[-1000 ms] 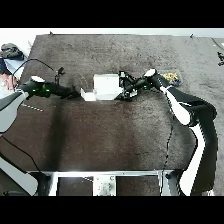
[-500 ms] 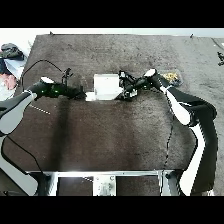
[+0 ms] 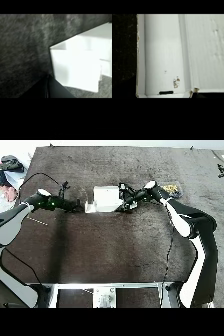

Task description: Fold the box and place the chain.

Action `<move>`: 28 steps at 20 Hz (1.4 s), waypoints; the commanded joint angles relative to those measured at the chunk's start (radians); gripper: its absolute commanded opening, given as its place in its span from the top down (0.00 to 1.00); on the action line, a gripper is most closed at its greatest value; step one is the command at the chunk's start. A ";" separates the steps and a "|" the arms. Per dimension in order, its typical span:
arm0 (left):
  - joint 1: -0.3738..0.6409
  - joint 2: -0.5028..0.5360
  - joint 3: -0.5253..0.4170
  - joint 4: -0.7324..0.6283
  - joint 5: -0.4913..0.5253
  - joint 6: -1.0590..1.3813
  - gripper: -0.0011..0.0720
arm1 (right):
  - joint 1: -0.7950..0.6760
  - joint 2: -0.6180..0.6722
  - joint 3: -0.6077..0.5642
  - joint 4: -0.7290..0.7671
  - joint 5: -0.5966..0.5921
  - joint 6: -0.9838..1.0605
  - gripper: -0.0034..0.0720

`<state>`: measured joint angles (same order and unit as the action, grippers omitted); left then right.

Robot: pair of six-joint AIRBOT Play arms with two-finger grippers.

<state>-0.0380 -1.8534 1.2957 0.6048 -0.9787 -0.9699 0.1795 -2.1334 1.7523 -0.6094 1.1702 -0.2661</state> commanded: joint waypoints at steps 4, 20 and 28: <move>-0.041 0.000 -0.021 0.011 0.055 -0.028 0.97 | 0.000 -0.001 0.000 0.000 0.000 0.000 0.42; -0.040 0.008 -0.013 -0.197 -0.051 0.141 0.63 | 0.000 -0.001 0.000 0.000 0.000 0.001 0.42; -0.040 0.008 0.042 -0.212 -0.130 0.110 0.36 | 0.000 -0.001 0.000 0.000 0.000 0.000 0.42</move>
<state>-0.0792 -1.8458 1.3289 0.4065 -1.0809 -0.8440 0.1795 -2.1334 1.7523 -0.6094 1.1702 -0.2657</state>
